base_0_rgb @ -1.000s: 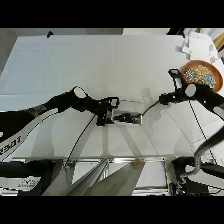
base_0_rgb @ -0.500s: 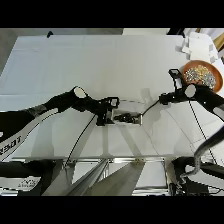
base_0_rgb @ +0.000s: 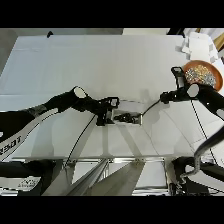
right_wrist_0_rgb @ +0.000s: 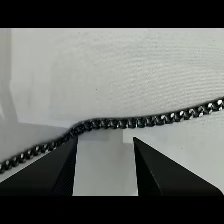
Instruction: Fold the box and place the chain.
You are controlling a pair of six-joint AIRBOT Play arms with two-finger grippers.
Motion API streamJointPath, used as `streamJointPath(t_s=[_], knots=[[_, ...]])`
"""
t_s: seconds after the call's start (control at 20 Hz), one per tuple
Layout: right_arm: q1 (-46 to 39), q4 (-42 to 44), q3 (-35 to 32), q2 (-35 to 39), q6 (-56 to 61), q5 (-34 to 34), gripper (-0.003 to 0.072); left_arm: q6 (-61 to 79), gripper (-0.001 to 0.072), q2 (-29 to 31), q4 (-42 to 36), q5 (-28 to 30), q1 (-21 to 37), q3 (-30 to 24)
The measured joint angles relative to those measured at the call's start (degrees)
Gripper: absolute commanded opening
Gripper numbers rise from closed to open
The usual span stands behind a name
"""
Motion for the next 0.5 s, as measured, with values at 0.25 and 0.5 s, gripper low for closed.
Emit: streamJointPath(t_s=[0.25, 0.5], knots=[[0.0, 0.7, 0.0, -1.5, 0.0, -2.5, 0.0376, 0.0, 0.0391, 0.0, 0.0, 0.0, 0.0, 0.0], [0.0, 0.7, 0.1, -3.2, 0.0, -2.0, 0.0339, 0.0, 0.0391, 0.0, 0.0, 0.0, 0.0, 0.0]])
